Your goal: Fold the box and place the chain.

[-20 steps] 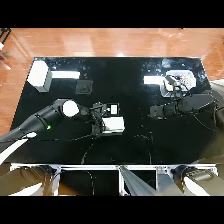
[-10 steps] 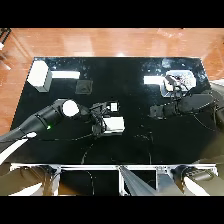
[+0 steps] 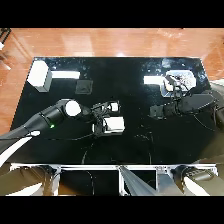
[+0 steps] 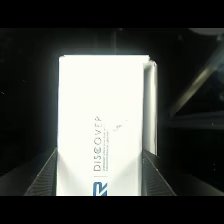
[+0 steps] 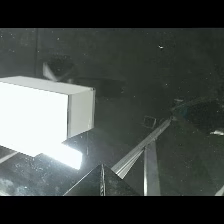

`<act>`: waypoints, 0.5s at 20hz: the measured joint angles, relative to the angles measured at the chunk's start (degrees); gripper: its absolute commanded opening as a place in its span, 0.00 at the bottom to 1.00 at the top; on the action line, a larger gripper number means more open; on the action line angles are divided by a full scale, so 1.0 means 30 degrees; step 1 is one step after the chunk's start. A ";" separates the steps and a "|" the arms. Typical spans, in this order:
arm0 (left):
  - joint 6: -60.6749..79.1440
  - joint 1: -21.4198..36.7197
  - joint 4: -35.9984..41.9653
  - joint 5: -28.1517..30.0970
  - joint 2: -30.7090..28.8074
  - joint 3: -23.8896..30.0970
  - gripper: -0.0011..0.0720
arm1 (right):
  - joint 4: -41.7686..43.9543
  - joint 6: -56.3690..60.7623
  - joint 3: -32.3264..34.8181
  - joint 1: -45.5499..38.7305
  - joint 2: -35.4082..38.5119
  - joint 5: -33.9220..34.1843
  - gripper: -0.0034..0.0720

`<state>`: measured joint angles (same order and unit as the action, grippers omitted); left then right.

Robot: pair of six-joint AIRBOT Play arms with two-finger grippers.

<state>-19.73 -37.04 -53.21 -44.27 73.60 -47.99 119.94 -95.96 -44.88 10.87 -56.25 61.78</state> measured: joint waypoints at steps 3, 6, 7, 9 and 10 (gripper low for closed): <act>-0.0007 0.0000 -0.0007 0.0087 0.0073 0.0000 0.87 | 0.0000 0.0000 0.0000 0.0000 0.0000 0.0000 0.08; 0.0000 0.0000 -0.0007 0.0124 0.0160 0.0000 0.87 | 0.0000 0.0000 0.0000 0.0000 0.0000 0.0000 0.08; 0.0000 0.0000 -0.0015 0.0124 0.0226 0.0000 0.86 | 0.0000 -0.0007 0.0000 0.0000 0.0000 0.0000 0.08; -0.0007 0.0000 -0.0022 0.0000 0.0335 0.0000 0.80 | -0.0007 -0.0007 0.0000 0.0000 0.0000 0.0000 0.08; -0.0007 0.0000 -0.0022 -0.0160 0.0364 -0.0015 0.58 | -0.0007 -0.0007 0.0000 0.0000 0.0000 0.0000 0.08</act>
<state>-19.75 -37.04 -53.28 -44.75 74.70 -48.03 119.92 -95.98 -44.88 10.87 -56.25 61.78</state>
